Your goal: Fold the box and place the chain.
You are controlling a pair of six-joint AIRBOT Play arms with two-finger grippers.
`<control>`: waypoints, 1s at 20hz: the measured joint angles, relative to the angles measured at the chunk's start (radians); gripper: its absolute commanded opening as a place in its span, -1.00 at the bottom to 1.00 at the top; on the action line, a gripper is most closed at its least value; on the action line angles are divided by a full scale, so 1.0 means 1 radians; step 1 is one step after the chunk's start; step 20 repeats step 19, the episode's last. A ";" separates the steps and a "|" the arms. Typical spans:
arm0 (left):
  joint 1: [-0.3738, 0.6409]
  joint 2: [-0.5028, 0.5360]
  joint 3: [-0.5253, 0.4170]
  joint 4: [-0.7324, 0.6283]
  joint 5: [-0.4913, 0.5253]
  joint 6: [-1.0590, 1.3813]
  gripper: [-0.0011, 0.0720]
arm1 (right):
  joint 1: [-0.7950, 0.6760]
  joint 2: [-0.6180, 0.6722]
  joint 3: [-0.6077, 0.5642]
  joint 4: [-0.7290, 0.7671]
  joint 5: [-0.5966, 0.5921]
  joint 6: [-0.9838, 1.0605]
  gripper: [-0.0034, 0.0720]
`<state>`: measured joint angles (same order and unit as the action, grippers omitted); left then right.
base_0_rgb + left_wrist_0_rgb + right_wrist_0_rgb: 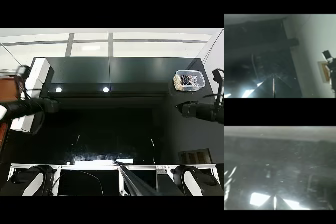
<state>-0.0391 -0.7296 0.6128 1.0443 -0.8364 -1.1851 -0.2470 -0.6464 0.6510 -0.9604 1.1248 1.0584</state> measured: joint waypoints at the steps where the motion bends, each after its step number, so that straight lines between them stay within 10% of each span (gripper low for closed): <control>1: -0.033 0.027 -0.026 0.007 0.029 -0.012 -0.91 | 0.000 0.020 -0.023 -0.023 -0.017 0.000 -0.80; 20: -0.120 0.107 -0.096 0.043 0.127 -0.053 -0.90 | 0.000 0.071 -0.083 -0.106 -0.045 0.008 -0.80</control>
